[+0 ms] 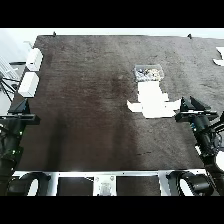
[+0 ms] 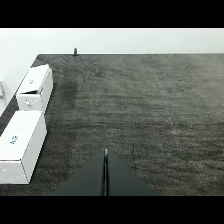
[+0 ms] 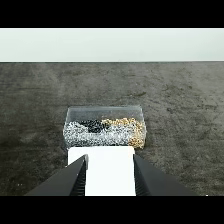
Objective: Fold the box and place the chain.
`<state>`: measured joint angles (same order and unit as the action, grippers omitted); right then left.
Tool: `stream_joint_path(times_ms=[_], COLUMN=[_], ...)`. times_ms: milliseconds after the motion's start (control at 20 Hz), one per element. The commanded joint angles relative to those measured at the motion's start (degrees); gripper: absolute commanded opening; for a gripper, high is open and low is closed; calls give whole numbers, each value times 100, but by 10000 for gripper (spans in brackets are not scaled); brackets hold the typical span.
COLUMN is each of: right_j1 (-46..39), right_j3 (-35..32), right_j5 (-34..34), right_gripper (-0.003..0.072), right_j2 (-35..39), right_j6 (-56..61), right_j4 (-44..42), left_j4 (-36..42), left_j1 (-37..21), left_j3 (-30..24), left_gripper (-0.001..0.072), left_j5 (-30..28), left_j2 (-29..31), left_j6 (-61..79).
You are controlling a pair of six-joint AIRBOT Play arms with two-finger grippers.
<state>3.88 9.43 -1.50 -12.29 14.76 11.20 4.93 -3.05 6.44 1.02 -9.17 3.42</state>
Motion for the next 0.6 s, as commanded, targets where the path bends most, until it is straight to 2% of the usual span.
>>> stream_joint_path(times_ms=[0,300,350,400,450,550], right_j1=[0,-9,-28,-87,-203,-713], right_j3=[-4,94,212,378,557,1003], right_j5=[2,-72,-236,-472,-656,-577], right_gripper=[345,348,416,443,443,443], right_j2=[2,2,2,-35,-146,-715], right_j6=[2,-92,-184,-190,-190,-164], right_j4=[-2,68,94,92,87,81], left_j4=[-2,-2,-2,0,0,-2], left_j1=[-2,-2,-2,-2,-2,-2], left_j3=[-2,-2,-2,-2,-2,-2], left_gripper=[22,22,23,23,22,22], left_j5=[-2,-2,0,-4,0,-2], left_j2=[4,4,4,4,4,4], left_j6=[2,4,2,2,2,2])
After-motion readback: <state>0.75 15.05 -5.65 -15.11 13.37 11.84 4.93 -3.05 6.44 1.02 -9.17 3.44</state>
